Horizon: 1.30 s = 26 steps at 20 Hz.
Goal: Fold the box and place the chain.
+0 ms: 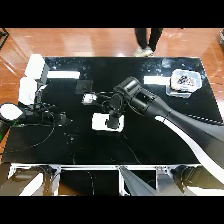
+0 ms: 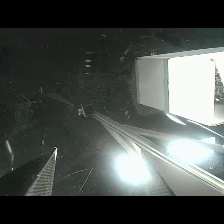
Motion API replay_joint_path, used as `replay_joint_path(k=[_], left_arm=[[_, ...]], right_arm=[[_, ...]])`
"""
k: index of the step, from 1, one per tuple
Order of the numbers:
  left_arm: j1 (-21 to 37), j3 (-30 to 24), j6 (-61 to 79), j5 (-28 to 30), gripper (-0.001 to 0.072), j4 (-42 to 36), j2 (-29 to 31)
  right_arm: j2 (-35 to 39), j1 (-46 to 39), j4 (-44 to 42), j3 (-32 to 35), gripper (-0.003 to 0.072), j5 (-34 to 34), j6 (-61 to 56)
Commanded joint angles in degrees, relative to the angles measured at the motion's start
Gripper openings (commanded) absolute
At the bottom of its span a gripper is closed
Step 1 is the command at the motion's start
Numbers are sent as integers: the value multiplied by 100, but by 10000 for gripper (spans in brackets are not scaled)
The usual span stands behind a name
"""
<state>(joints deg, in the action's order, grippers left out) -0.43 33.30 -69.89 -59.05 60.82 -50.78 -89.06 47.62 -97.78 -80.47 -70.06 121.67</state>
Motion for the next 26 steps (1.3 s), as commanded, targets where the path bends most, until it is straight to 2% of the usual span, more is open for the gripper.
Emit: replay_joint_path(k=[1, 4, 7, 12, 14, 21, 23, 26], left_arm=[[4, 0, 2, 7, 619, 2, -2], [4, 0, 4, 13, 619, 7, -2], [4, 0, 4, 11, 619, 9, -2], [4, 0, 2, 13, 619, 24, -2], [4, 0, 4, 17, 619, 24, -2], [4, 0, 7, 59, 619, 26, -4], [4, 0, 7, 59, 619, 26, -4], [4, 0, 7, 46, 620, 26, -2]], right_arm=[[7, 149, 415, 7, 711, -114, -109], [146, 293, 544, 7, 711, -166, -219], [586, 319, 782, 162, 710, -221, -483], [708, 348, 802, 688, 710, 820, -686], [693, 361, 894, 809, 711, 964, -684], [693, 570, 745, 920, 712, 728, -686], [691, 664, 761, 940, 712, 846, -774], [634, 691, 1296, 979, 712, 962, -1187]])
